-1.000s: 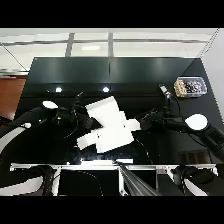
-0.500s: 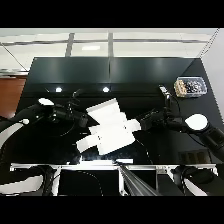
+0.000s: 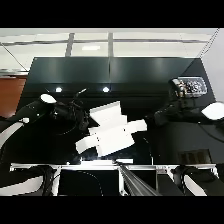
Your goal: Fold the box and place the chain.
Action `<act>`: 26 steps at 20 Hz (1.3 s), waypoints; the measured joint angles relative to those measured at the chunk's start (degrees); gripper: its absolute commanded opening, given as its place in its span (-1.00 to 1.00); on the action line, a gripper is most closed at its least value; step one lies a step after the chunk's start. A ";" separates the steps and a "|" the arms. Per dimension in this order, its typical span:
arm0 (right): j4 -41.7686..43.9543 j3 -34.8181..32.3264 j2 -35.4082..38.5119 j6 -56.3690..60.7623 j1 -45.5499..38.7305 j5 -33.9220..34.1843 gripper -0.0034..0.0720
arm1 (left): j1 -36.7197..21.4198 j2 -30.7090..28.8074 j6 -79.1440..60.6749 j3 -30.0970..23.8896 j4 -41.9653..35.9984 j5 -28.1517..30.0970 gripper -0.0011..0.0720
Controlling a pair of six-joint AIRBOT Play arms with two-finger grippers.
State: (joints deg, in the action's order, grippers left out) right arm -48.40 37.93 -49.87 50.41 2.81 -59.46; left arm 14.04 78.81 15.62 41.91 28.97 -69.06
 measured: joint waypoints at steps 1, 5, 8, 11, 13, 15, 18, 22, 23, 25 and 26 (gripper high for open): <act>-1.86 1.27 -0.02 -2.64 -1.27 -3.17 0.79 | 1.70 -1.53 -1.79 0.48 1.57 0.00 -0.91; -4.94 2.27 -0.02 -11.50 -1.66 -8.00 0.79 | 9.35 -6.64 -8.39 0.76 5.79 8.04 -0.90; -5.07 0.17 -0.02 -17.51 0.87 -6.43 0.78 | 12.28 -5.16 -12.63 0.90 5.18 14.03 -0.90; -5.29 -2.25 -0.02 -21.46 4.15 -3.21 0.78 | 13.55 -1.75 -17.18 1.60 4.17 17.22 -0.90; -5.29 -3.82 -0.09 -24.04 6.56 -1.66 0.78 | 13.97 -0.04 -19.47 1.84 3.76 19.26 -0.90; -5.29 -5.88 -0.15 -26.27 9.51 0.22 0.78 | 14.19 0.92 -20.87 1.92 3.50 20.90 -0.90; -5.35 -9.79 -0.31 -29.29 13.94 4.46 0.77 | 14.34 1.53 -21.90 1.99 3.08 22.14 -0.90; -5.35 -13.90 -1.22 -33.97 19.96 9.55 0.77 | 14.40 1.86 -22.38 2.01 3.08 23.02 -0.90; -5.22 -14.38 -1.42 -34.56 21.22 10.56 0.77 | 14.40 1.88 -22.53 2.01 3.10 23.04 -0.90; -4.98 -14.93 -1.79 -35.34 23.26 12.09 0.77 | 14.40 1.92 -22.60 2.01 3.15 23.12 -0.90; -4.42 -15.10 -2.03 -35.54 23.96 13.00 0.77 | 14.40 1.97 -22.62 2.01 3.15 23.19 -0.90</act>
